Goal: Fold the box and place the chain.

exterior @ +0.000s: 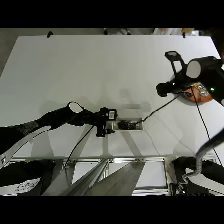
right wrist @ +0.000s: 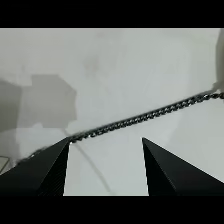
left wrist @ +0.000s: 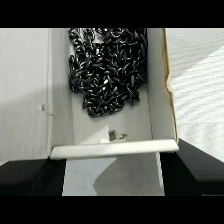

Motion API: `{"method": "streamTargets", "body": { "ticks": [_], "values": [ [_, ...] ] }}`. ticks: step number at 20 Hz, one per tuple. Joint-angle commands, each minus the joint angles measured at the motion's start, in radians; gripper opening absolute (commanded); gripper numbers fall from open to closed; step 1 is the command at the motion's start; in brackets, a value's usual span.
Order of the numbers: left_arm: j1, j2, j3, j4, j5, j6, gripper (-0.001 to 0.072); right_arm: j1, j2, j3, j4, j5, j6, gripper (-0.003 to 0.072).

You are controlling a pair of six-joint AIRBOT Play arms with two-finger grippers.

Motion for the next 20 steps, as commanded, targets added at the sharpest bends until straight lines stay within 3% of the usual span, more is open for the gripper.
{"method": "streamTargets", "body": {
  "ticks": [1,7,9,12,14,17,20],
  "values": [
    [0.0,0.0,0.001,0.0,0.0,0.0,0.0391,-0.006,-0.098,-0.007,0.005,0.02,-0.018,0.0505],
    [0.0,0.0,0.001,0.0,0.0,0.0,0.0391,-0.006,-0.177,-0.014,0.0,0.039,0.029,0.0496],
    [0.0,0.0,0.001,0.0,0.0,0.0,0.0391,-0.007,-0.177,-0.041,-0.003,0.014,0.048,0.0451],
    [0.0,0.0,0.001,0.0,0.0,0.0,0.0391,-0.007,-0.177,-0.102,0.015,-0.045,0.083,0.0448],
    [0.0,0.0,0.001,0.0,0.0,0.0,0.0391,-0.007,-0.177,-0.136,0.059,-0.08,0.082,0.0386],
    [0.0,0.0,0.001,0.0,0.0,0.0,0.0391,-0.007,-0.177,-0.165,0.074,-0.095,0.082,0.0358],
    [0.0,0.0,0.001,0.0,0.0,0.0,0.0391,-0.007,-0.177,-0.177,0.072,-0.091,0.082,0.0252]
  ]
}}
